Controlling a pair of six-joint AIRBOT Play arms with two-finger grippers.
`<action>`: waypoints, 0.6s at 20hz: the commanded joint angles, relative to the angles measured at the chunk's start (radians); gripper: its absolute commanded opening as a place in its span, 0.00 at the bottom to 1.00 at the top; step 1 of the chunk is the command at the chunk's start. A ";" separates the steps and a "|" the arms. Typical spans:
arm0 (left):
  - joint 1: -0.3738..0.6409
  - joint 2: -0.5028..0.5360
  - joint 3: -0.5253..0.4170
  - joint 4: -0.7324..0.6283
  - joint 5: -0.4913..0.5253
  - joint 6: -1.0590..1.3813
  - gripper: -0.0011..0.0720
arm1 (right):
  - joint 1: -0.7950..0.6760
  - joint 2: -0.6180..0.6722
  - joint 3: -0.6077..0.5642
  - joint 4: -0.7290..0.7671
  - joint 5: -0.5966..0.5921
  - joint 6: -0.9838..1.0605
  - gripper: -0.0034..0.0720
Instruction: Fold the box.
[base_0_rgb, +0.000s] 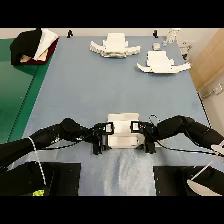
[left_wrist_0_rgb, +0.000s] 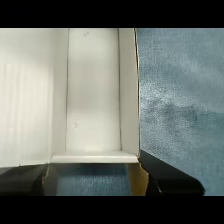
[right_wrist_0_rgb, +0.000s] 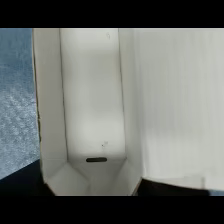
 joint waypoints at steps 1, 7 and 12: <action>0.000 0.000 0.000 0.001 0.004 0.000 0.67 | 0.001 0.001 0.003 -0.004 0.001 0.052 0.99; 0.000 0.000 0.000 0.001 0.004 0.000 0.67 | 0.001 0.094 0.003 -0.198 -0.001 0.298 0.99; 0.000 0.000 0.000 0.001 0.004 0.000 0.67 | 0.001 0.245 0.003 -0.438 -0.170 0.623 0.99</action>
